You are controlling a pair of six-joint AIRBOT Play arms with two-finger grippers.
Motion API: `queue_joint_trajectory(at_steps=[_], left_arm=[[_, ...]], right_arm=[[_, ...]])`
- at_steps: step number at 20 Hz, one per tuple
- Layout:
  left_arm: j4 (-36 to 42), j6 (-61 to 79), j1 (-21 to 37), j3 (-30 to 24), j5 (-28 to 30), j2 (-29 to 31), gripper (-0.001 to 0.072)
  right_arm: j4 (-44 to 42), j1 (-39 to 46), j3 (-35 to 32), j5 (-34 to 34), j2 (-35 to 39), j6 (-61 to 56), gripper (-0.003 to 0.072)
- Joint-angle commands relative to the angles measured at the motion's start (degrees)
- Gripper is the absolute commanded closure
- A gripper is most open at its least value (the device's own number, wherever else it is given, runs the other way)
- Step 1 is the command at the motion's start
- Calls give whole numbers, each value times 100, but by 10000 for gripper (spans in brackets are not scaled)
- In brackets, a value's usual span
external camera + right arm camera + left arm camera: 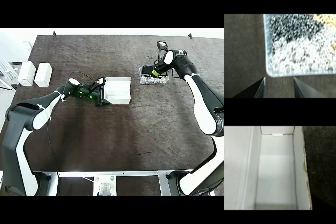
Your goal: Fold the box and place the chain.
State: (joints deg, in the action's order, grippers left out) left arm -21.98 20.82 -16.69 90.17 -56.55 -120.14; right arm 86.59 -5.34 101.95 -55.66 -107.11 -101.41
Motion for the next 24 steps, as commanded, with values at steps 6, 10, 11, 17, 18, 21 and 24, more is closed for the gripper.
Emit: queue_joint_trajectory(at_steps=[6,10,11,17,18,21,24], left_arm=[[-2,2,4,-2,15,-2,283],[-2,2,4,-2,20,-2,283],[-2,2,4,-2,22,-2,284],[-2,2,4,-2,20,-2,283],[-2,2,4,-2,20,-2,283],[-2,2,4,-2,17,-2,283],[-2,2,4,-2,17,-2,283]], right_arm=[[-824,282,345,352,-765,614,295],[-841,293,411,162,-820,739,644],[-841,291,470,140,-800,741,674],[-426,153,654,76,-278,737,677],[-337,140,654,66,-146,734,676],[-243,122,654,-140,372,739,677],[225,0,654,-247,1178,739,676]])
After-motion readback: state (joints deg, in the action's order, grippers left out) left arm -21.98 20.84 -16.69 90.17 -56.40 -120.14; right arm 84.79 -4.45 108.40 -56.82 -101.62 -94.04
